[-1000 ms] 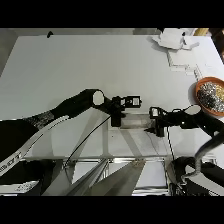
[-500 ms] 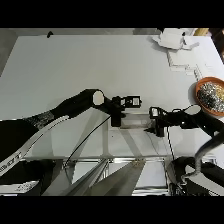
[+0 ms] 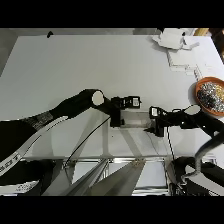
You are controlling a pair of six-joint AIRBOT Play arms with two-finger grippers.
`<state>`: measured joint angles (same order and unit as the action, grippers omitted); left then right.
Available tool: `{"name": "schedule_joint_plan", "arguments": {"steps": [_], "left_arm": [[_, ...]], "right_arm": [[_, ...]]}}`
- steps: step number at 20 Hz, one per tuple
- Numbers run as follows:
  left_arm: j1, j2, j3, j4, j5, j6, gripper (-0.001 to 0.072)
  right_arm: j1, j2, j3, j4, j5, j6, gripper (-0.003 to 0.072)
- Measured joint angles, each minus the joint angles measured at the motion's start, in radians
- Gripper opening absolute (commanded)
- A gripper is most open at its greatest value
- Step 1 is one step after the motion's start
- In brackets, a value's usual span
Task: Fold the box and place the chain.
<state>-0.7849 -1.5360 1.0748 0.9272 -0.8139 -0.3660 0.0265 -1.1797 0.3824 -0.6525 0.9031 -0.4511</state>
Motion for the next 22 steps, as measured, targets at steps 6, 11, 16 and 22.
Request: {"name": "schedule_joint_plan", "arguments": {"steps": [6, 11, 16, 22], "left_arm": [[0.037, 0.119, 0.000, 0.136, -0.105, -0.102, 0.0113], [0.007, 0.219, 0.000, 0.233, -0.223, -0.225, 0.0001], [-0.092, 0.212, 0.000, 0.218, -0.179, -0.261, 0.0001], [-0.091, 0.163, 0.011, 0.182, 0.100, -0.330, 0.0003]], "right_arm": [[0.000, 0.000, 0.000, -0.001, 0.000, -0.002, 0.0409], [0.000, 0.000, 0.000, -0.002, 0.001, -0.003, 0.0409], [0.000, 0.000, 0.000, -0.002, 0.001, -0.003, 0.0409], [0.000, 0.000, 0.000, -0.002, 0.002, -0.003, 0.0409]]}}
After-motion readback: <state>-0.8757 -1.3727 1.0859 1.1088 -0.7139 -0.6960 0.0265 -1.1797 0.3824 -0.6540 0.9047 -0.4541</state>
